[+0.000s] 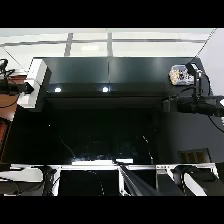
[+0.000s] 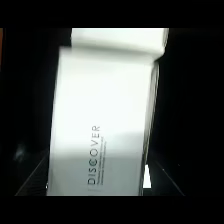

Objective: Fold the box and place the chain.

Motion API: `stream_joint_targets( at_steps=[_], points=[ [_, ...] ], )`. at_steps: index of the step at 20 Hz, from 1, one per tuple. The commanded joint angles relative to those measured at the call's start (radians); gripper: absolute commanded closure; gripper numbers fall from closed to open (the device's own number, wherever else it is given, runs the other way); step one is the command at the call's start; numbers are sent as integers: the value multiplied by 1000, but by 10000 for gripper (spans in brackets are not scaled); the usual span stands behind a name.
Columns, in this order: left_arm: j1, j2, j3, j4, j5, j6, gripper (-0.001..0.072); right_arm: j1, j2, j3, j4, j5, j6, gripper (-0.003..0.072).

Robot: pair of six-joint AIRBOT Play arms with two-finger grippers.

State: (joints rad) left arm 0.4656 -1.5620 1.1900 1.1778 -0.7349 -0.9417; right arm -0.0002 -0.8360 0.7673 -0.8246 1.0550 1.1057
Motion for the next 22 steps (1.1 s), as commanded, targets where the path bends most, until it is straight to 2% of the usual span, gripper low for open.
stream_joint_targets(
  at_steps=[1, 2, 4, 5, 6, 7, 9, 10, 11, 13, 14, 16, 17, 19, 22],
  points=[
    [-14, 1, 82, -11, 7, -16, 1, 1, 0, 1, 1, -24, 0, 672],
    [-16, 15, 139, -16, -16, -50, 1, 8, -1, 1, 0, -48, 0, 672],
    [-25, 49, 276, -16, -130, -180, 6, 45, -8, 1, 1, -141, 1, 672],
    [-31, 68, 335, -17, -204, -268, 73, 69, -18, 1, 1, -189, 3, 672],
    [-42, 89, 370, -26, -278, -336, 339, 97, -40, 1, -1, -241, 31, 672],
    [-58, 114, 386, -50, -354, -324, 683, 116, -68, 1, -2, -286, 77, 673],
    [-117, 181, 354, -85, -444, -267, 684, 138, -141, 1, -34, -361, 145, 673],
    [-164, 231, 305, -72, -454, -255, 685, 138, -178, 1, -84, -389, 180, 673],
    [-218, 284, 236, -1, -431, -269, 686, 137, -207, 1, -163, -412, 231, 673],
    [-335, 403, 32, 201, -297, -368, 686, 137, -249, 1, -368, -451, 346, 673],
    [-373, 466, -91, 227, -211, -381, 685, 137, -254, 1, -436, -463, 367, 672],
    [-389, 581, -306, 173, -82, -405, 682, 137, -251, 1, -496, -459, 367, 671],
    [-383, 628, -385, 146, -52, -405, 682, 138, -251, 1, -496, -452, 367, 671],
    [-377, 690, -470, 156, -53, -393, 681, 138, -251, 1, -492, -453, 367, 671],
    [-372, 704, -486, 154, -64, -398, 681, 138, -251, 1, -492, -453, 367, 671]
  ],
)
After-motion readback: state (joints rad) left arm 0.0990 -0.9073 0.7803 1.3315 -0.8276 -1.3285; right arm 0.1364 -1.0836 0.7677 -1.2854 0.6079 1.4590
